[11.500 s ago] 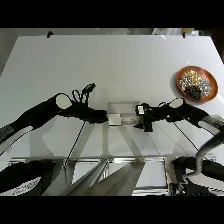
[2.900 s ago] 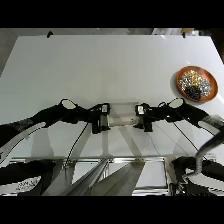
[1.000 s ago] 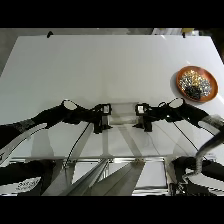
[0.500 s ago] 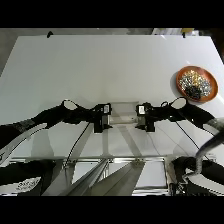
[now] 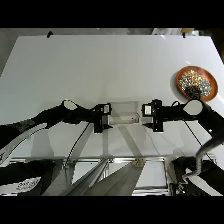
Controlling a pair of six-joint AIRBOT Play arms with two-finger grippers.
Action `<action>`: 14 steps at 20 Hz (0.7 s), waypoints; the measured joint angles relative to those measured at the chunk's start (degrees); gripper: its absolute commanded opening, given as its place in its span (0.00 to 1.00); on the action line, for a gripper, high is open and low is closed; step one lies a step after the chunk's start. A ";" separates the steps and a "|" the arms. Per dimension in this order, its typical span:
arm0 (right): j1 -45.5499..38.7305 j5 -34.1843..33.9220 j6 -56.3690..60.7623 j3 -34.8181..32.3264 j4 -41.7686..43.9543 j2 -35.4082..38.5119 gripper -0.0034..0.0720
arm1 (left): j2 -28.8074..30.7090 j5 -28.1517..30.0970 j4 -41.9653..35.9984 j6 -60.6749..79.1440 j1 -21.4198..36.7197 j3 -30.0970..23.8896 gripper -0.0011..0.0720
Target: Fold the box and place the chain.
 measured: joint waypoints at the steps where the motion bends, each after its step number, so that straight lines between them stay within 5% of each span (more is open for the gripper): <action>1: 0.00 0.17 0.57 0.00 1.33 1.18 0.18 | 0.00 0.00 0.00 0.00 0.00 0.00 0.22; 2: 0.00 0.55 0.57 0.00 3.32 1.95 0.06 | 0.00 0.00 0.00 0.00 0.00 0.00 0.22; 9: 0.00 -7.17 -1.01 0.02 29.88 -1.05 0.06 | 0.00 0.00 0.02 0.00 0.00 0.00 0.22; 14: 0.00 -16.06 -0.59 0.02 38.01 -9.99 0.06 | 0.00 -0.02 0.00 0.00 0.00 0.00 0.22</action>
